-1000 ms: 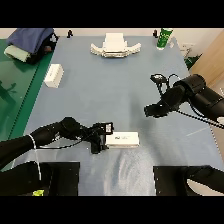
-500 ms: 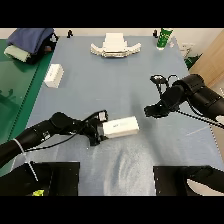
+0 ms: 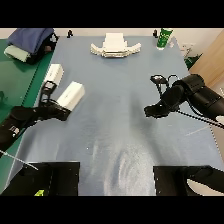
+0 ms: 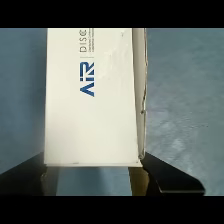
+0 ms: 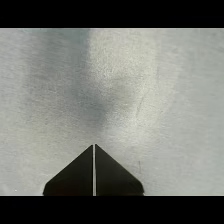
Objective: Fold the box.
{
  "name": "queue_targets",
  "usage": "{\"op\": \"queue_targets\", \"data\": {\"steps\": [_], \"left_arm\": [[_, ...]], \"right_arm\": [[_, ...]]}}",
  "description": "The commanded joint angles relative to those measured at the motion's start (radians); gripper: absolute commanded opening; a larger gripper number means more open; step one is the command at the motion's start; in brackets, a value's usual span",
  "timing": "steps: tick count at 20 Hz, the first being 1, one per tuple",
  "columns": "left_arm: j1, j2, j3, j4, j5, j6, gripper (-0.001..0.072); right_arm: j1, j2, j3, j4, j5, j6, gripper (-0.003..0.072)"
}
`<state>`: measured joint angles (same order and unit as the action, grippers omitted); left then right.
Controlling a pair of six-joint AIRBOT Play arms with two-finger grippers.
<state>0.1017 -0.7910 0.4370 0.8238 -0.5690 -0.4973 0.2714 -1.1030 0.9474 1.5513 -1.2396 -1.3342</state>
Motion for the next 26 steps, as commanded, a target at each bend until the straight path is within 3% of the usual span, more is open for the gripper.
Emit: {"op": "queue_targets", "data": {"steps": [1,5,11,20,26], "left_arm": [[0.216,0.011,0.0,0.034,-0.004,-0.053,0.0527],[0.292,-0.027,0.0,0.034,0.06,-0.053,0.0527],[0.291,-0.232,0.061,0.011,0.181,-0.053,0.0527],[0.196,-0.638,0.47,-0.02,0.172,-0.08,0.0527],[0.172,-0.818,0.713,-0.019,0.167,-0.127,0.0527]], "right_arm": [[0.0,-0.001,0.001,0.0,0.0,0.0,0.0023],[0.0,-0.001,0.001,0.0,0.0,0.0,0.0023],[0.0,-0.001,0.001,0.0,0.0,0.0,0.0023],[0.0,-0.001,0.001,0.0,0.0,0.0,0.0023],[0.0,-0.001,0.001,0.0,0.0,0.0,0.0023]]}}
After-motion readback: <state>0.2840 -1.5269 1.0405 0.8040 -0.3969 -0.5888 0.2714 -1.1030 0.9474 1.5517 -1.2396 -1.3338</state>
